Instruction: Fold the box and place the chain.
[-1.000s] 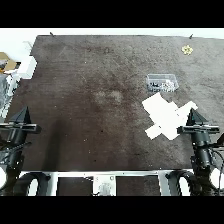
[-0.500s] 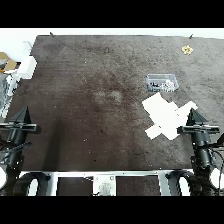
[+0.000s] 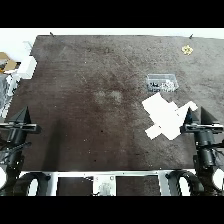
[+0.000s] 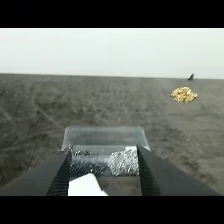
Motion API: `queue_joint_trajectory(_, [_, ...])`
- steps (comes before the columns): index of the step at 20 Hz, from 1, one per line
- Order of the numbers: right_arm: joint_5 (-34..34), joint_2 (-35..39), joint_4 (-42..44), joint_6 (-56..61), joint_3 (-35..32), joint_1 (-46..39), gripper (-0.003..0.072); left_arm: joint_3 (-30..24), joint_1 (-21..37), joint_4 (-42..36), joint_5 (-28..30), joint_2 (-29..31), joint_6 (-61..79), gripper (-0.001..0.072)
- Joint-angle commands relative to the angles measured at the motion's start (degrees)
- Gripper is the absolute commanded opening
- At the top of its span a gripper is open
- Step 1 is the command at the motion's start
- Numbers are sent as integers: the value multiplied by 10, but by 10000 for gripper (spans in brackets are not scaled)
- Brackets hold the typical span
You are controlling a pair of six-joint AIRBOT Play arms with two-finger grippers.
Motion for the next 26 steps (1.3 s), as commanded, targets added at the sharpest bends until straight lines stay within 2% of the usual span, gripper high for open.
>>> queue_joint_trajectory(1, [-21,-12,-4,0,39,1,446,0,0,0,0,0,0,11])
queue_joint_trajectory(5, [-20,-134,-21,0,136,0,445,0,0,0,0,0,0,11])
queue_joint_trajectory(7, [-20,-221,-30,0,204,0,384,0,0,0,0,0,0,11])
queue_joint_trajectory(9, [-10,-318,-56,0,275,-2,385,0,0,0,0,0,0,11])
queue_joint_trajectory(10, [15,-370,-60,0,311,-13,385,0,0,0,0,0,0,11])
queue_joint_trajectory(11, [57,-419,-60,3,343,-34,385,0,0,0,0,0,0,11])
queue_joint_trajectory(13, [198,-518,-71,58,408,-109,386,0,0,0,0,0,0,11])
queue_joint_trajectory(15, [369,-610,-158,167,473,-201,398,0,0,0,0,0,0,11])
queue_joint_trajectory(16, [442,-655,-222,234,510,-243,504,0,0,0,0,0,0,11])
queue_joint_trajectory(18, [529,-727,-308,323,578,-300,519,0,0,0,0,0,0,11])
queue_joint_trajectory(22, [641,-832,-433,354,709,-335,515,0,0,0,0,0,0,11])
queue_joint_trajectory(23, [677,-863,-465,348,745,-336,435,0,0,0,0,0,0,11])
queue_joint_trajectory(26, [793,-980,-541,355,857,-336,437,0,0,0,0,0,0,11])
